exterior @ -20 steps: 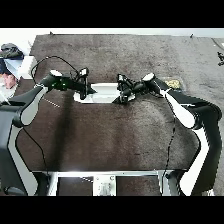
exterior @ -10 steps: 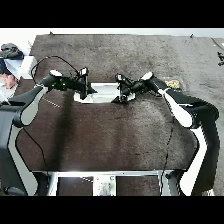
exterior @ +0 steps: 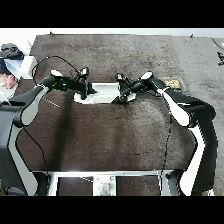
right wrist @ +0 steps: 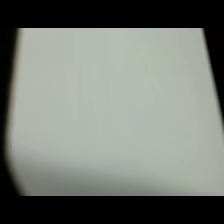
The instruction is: Fold the box and place the chain.
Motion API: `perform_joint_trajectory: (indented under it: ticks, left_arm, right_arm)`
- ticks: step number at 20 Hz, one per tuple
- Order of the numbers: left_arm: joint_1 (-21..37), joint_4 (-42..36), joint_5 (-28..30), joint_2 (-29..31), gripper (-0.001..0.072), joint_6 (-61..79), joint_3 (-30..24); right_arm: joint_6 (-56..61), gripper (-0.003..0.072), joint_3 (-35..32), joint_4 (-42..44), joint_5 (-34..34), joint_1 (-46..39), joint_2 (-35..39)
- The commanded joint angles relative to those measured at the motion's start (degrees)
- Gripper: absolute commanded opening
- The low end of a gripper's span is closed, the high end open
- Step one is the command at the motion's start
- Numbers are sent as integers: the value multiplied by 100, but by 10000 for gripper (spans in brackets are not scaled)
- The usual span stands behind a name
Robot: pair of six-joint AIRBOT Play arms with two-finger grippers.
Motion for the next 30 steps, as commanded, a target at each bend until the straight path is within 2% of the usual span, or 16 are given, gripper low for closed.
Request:
perform_joint_trajectory:
  ticks: [1, 15, 16, 18, 20, 22, 23, 30]
  left_arm:
    - [7, 4, 17, 0, 12, 11, 2]
    - [7, 4, 20, 0, 12, 9, 2]
    - [7, 4, 20, 0, 12, 9, 2]
    - [7, 4, 20, 0, 12, 9, 2]
    - [7, 4, 20, 0, 12, 11, 2]
    - [7, 4, 20, 0, 12, 11, 2]
    - [7, 4, 20, 0, 12, 11, 2]
    - [7, 4, 20, 0, 12, 11, 2]
  right_arm:
    - [13, 584, 11, -63, 44, -15, -13]
    - [-9, 580, 11, -164, 7, -63, -15]
    - [-7, 539, 11, -188, 2, -63, -15]
    - [-7, 538, 11, -195, 0, -63, -15]
    - [-4, 369, 11, -197, -4, -63, -17]
    - [-7, 331, 11, -195, -90, -63, -20]
    - [-7, 265, 11, -192, -116, -63, -20]
    - [-4, 266, 11, -190, -127, -61, -20]
